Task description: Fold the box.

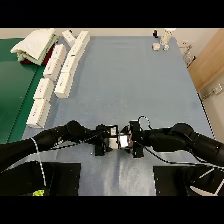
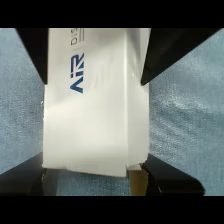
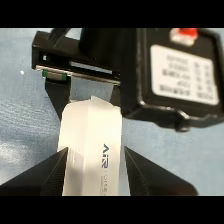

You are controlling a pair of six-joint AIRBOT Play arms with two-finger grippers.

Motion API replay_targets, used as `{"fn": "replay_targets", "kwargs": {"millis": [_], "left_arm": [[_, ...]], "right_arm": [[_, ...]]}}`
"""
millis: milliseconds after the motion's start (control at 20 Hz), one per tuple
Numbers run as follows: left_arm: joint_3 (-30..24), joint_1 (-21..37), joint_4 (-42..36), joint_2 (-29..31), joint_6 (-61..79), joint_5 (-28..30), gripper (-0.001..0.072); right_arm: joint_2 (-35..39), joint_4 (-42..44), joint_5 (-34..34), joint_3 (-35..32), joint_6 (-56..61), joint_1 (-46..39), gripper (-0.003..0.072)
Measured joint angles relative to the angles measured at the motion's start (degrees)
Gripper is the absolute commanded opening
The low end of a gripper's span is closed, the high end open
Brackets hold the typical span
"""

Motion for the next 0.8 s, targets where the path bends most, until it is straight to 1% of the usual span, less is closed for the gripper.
{"fn": "replay_targets", "kwargs": {"millis": [50, 250, 300, 350, 450, 750, 800], "left_arm": [[0.0, 0.0, 0.0, 0.0, 0.0, 0.0, 0.0456], [0.0, 0.02, 0.0, 0.0, -0.02, 0.0, 0.0456], [0.0, 0.02, 0.0, 0.0, -0.02, 0.0, 0.0456], [0.0, 0.02, -0.02, 0.0, -0.07, 0.02, 0.0456], [0.0, 0.13, -0.02, 0.0, -0.09, 0.02, 0.0456], [0.0, 0.07, 0.04, 0.0, 0.07, 0.04, 0.0456], [0.0, 0.07, 0.07, 0.0, 0.09, 0.04, 0.0456]], "right_arm": [[0.26, -0.48, 0.37, 0.0, -0.02, 0.0, 0.0511], [0.76, -1.86, 2.64, 0.0, 0.0, 0.0, 0.0504], [0.79, -2.01, 2.93, -0.02, 0.0, 0.0, 0.0407], [0.83, -2.01, 3.08, -0.02, 0.0, 0.0, 0.0324], [0.79, -2.05, 3.39, 0.0, 0.15, 0.02, 0.0279], [-1.14, -0.92, 1.77, -0.24, 1.14, 0.09, 0.0275], [-1.44, -0.63, 1.6, -0.35, 1.18, 0.17, 0.0238]]}}
